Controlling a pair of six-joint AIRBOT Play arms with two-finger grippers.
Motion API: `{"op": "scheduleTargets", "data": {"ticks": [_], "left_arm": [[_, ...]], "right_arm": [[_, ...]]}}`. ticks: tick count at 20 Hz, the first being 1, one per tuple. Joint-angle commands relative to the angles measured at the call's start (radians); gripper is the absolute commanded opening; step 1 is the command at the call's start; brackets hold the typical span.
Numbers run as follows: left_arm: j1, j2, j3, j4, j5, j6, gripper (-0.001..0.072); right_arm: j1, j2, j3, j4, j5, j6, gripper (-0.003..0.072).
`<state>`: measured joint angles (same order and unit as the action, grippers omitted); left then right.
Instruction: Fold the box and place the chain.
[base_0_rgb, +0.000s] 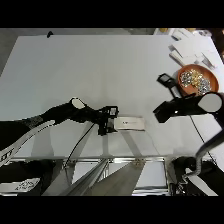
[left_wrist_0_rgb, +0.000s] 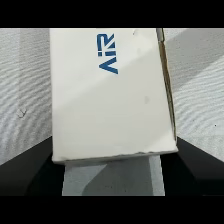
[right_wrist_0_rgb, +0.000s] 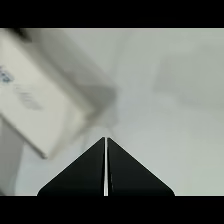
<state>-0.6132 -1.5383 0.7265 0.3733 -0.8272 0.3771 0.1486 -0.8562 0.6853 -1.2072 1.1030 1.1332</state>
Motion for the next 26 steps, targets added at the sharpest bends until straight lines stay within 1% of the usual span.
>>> {"op": "scheduleTargets", "data": {"ticks": [1,5,7,26], "left_arm": [[0.001,0.0,0.0,0.001,0.0,0.0,0.0393],[0.0,0.0,0.0,0.001,0.0,0.0,0.0393],[0.0,0.0,0.0,0.001,0.0,0.001,0.0393],[0.0,0.0,0.0,-0.008,-0.001,0.0,0.0393]], "right_arm": [[-0.168,-0.004,-0.008,-0.183,0.042,0.303,0.0014],[-0.183,-0.119,-0.039,-0.308,0.111,0.33,0.0014],[-0.183,-0.145,-0.053,-0.342,0.119,0.33,0.0014],[-0.183,-0.141,-0.052,-0.326,0.116,0.333,0.0015]]}}
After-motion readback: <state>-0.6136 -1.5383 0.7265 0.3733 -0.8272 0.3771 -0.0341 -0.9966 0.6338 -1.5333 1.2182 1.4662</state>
